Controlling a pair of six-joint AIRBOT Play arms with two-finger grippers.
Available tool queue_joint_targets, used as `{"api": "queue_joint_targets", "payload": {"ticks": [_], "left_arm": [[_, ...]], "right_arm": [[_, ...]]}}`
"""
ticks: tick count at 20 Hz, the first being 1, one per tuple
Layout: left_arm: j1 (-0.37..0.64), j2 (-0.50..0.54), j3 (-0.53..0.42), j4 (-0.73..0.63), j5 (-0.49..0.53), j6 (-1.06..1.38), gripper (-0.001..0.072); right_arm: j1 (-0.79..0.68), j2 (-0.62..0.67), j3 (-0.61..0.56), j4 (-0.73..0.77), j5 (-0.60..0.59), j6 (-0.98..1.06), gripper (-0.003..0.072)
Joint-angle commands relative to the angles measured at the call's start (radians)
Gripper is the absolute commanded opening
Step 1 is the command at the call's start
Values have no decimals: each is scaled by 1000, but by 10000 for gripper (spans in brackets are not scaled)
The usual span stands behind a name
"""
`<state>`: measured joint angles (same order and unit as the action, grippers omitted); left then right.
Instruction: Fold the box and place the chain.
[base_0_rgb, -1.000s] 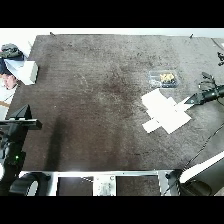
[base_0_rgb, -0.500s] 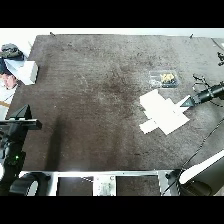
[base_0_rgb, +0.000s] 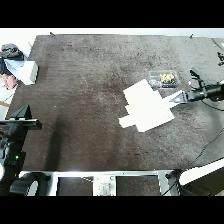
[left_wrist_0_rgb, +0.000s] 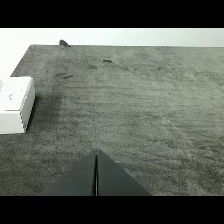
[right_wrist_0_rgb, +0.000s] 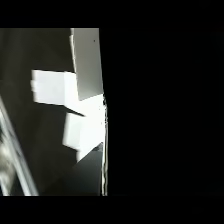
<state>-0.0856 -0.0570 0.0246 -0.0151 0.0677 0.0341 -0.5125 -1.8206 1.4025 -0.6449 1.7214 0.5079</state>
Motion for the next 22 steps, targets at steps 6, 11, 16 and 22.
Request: {"api": "queue_joint_targets", "payload": {"ticks": [6, 11, 16, 22], "left_arm": [[0, 0, 0, 0, 0, 0, 11], [0, 0, 5, 0, -11, 0, 11], [0, 0, 9, 2, -153, 5, 62], [0, -55, 135, 3, -296, 22, 540]], "right_arm": [[391, 282, -522, 574, -626, -104, 8], [637, 282, -497, 605, -965, -79, 8], [683, 257, -498, 534, -1088, -36, 8], [682, 250, -498, 512, -1143, -40, 8]]}}
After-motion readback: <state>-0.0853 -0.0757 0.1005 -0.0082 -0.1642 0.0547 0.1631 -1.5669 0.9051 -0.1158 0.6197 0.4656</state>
